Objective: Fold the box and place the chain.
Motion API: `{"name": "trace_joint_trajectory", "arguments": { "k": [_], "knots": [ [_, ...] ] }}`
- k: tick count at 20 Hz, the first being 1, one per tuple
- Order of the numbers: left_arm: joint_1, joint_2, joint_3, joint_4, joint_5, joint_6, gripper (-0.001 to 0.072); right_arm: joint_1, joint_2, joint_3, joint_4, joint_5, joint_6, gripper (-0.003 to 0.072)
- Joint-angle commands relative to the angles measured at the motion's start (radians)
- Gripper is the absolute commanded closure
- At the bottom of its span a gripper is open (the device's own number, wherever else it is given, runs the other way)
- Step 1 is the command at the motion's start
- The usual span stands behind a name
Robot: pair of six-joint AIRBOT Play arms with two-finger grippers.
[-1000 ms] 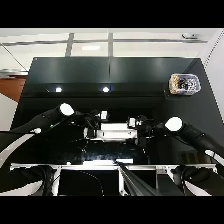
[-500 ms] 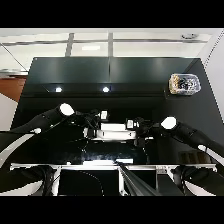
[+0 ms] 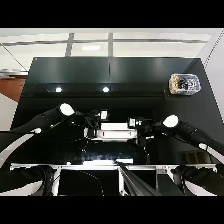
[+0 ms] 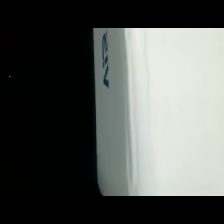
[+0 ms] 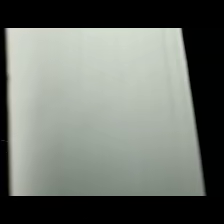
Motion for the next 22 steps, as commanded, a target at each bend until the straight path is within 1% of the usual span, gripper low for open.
{"name": "trace_joint_trajectory", "arguments": {
  "k": [1,4,5,6,9,12,17,18,19,22],
  "knots": [
    [0.0,0.0,0.0,0.0,0.0,0.001,0.0683,0.002,-0.002,-0.002,-0.003,0.004,-0.003,-0.0019],
    [0.0,0.0,0.0,0.0,0.0,0.001,0.0683,0.002,-0.002,-0.005,-0.009,0.002,-0.003,-0.0018],
    [0.0,0.0,0.0,0.0,0.0,0.001,0.0683,0.002,-0.002,-0.005,-0.009,0.002,-0.003,0.0068],
    [0.0,0.0,0.0,0.0,0.0,0.001,0.0683,0.002,-0.002,-0.005,-0.009,0.002,-0.003,0.0088],
    [0.0,0.0,0.0,0.0,0.0,0.001,0.0682,0.037,-0.003,-0.007,-0.047,-0.02,0.012,0.0088],
    [0.0,0.0,0.0,0.0,0.0,0.001,0.0682,0.06,-0.005,-0.009,-0.068,-0.068,0.056,0.0088],
    [0.001,0.0,0.0,0.001,0.0,0.001,0.068,0.06,-0.005,-0.009,-0.068,-0.07,0.058,0.009],
    [0.002,0.0,0.0,0.001,0.0,0.001,0.0678,0.06,-0.005,-0.009,-0.068,-0.07,0.058,0.0119],
    [0.002,0.001,0.0,0.008,0.0,0.0,0.0629,0.06,-0.005,-0.009,-0.068,-0.069,0.058,0.0155],
    [0.002,0.008,0.0,0.057,0.0,-0.062,0.0284,0.06,-0.005,-0.009,-0.069,-0.069,0.058,0.0155]
  ]
}}
